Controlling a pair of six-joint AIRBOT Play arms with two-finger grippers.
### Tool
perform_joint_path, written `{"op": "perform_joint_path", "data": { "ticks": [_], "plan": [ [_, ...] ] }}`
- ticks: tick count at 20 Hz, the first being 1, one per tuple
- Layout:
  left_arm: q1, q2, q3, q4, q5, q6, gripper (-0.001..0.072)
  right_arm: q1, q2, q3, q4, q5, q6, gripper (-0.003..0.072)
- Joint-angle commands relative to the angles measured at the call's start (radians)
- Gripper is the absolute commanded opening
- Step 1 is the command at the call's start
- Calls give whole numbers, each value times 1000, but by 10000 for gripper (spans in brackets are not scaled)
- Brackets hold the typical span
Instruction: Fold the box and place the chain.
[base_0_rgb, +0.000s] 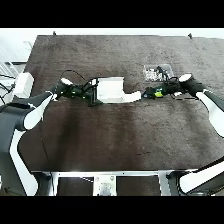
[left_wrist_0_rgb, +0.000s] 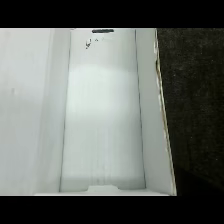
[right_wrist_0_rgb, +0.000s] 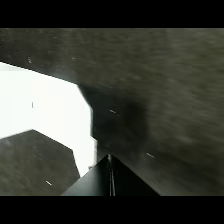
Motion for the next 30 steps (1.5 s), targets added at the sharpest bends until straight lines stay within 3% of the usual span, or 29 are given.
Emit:
{"op": "perform_joint_path", "data": {
  "ticks": [1, 10, 12, 15, 17, 30],
  "plan": [
    [0, 0, 1, 0, 0, 0, 306, 68, -29, -3, 51, -27, 15, 7],
    [0, 0, 1, 0, 1, 0, 306, 108, -6, 39, 111, -16, 27, 11],
    [0, 0, 1, 0, 0, 0, 306, 108, -3, 63, 112, 17, 36, 87],
    [0, 0, 1, 0, 1, 0, 306, 119, 2, 75, 113, 23, 38, 299],
    [0, 0, 1, 0, 0, 0, 306, 119, -3, 74, 130, 21, 42, 378],
    [0, 0, 1, 0, 0, 0, 306, 171, -22, 84, 169, 20, 92, 438]
  ]
}}
